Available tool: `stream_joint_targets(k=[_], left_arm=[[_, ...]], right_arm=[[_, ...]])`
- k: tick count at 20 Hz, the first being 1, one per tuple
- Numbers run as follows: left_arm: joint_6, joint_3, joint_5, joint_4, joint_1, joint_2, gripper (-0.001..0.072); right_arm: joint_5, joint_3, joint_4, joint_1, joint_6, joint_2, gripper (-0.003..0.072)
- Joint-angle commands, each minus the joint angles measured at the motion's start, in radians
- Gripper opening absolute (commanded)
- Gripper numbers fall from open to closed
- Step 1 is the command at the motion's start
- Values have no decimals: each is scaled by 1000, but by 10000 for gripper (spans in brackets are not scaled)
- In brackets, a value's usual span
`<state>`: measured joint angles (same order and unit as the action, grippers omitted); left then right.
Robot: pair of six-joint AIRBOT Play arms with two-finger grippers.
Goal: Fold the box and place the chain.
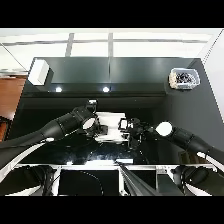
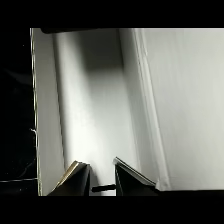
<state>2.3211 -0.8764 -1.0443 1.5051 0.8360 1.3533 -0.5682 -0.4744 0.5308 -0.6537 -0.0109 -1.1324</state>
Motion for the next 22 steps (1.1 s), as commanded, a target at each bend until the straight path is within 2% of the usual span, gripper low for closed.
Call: stream_joint_targets(k=[1,5,8,12,16,19,22], left_arm=[[-2,-1,-4,1,0,0,28],[-2,-1,-7,1,0,0,28],[-2,-1,-6,1,0,0,28],[-2,-1,-6,1,0,0,28],[-2,-1,-8,1,0,0,28],[-2,-1,-8,1,0,0,28],[-2,-1,-8,1,0,0,28]], right_arm=[[31,-1,2,3,5,2,33],[-10,-1,5,87,161,59,35],[-156,-1,31,219,381,173,35],[-365,-1,224,461,703,292,36],[-421,6,412,715,1218,290,35],[-500,43,393,785,1266,214,36],[-510,67,236,700,1255,67,36]])
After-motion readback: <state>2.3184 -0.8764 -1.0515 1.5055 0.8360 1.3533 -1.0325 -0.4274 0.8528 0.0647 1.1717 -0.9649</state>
